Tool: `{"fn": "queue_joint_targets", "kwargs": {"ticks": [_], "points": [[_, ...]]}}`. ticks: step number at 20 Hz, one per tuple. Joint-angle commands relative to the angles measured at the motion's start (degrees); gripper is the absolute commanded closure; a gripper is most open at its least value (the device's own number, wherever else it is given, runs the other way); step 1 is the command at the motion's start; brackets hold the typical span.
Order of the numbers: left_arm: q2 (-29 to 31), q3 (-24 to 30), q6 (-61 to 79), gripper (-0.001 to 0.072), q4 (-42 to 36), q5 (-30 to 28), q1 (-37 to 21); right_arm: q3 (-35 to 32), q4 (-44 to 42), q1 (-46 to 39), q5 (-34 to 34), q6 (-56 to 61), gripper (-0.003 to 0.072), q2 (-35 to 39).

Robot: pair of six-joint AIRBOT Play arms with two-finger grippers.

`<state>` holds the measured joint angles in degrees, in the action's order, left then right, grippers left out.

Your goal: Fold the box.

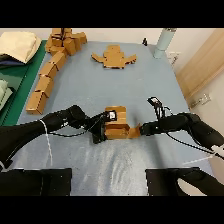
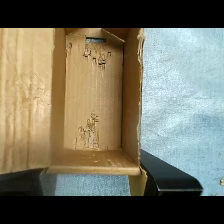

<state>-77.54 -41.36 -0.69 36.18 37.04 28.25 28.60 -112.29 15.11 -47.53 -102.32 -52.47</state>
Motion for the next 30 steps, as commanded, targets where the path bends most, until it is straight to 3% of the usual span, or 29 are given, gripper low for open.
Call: {"fn": "queue_joint_targets", "kwargs": {"ticks": [1,7,14,18,19,20,30], "points": [[0.0,0.0,0.0,0.0190,0.0,0.0,0.0,0.0,3.1,0.0,0.5,2.2,0.0680,-2.4],[0.0,0.0,0.0,0.0190,0.0,0.0,0.0,0.1,-8.1,0.2,0.2,-6.3,0.0680,-6.5],[0.0,0.0,0.0,0.0190,0.0,0.0,0.0,2.4,-8.6,0.3,-3.0,-6.4,0.0679,-2.4],[0.0,0.0,0.0,0.0190,0.0,0.0,0.0,2.6,-10.8,0.3,-4.3,-6.3,0.0595,-2.4],[0.0,0.0,0.0,0.0189,0.0,0.0,0.0,3.0,-11.2,0.3,-4.7,-6.2,0.0359,-2.4],[0.0,0.0,0.0,0.0190,0.0,0.0,0.0,3.6,-11.6,0.3,-5.4,-6.1,0.0290,-2.5],[0.0,0.0,0.0,0.0189,0.0,0.0,0.0,5.0,-14.9,0.3,-5.5,-6.1,0.0290,-2.5]]}}
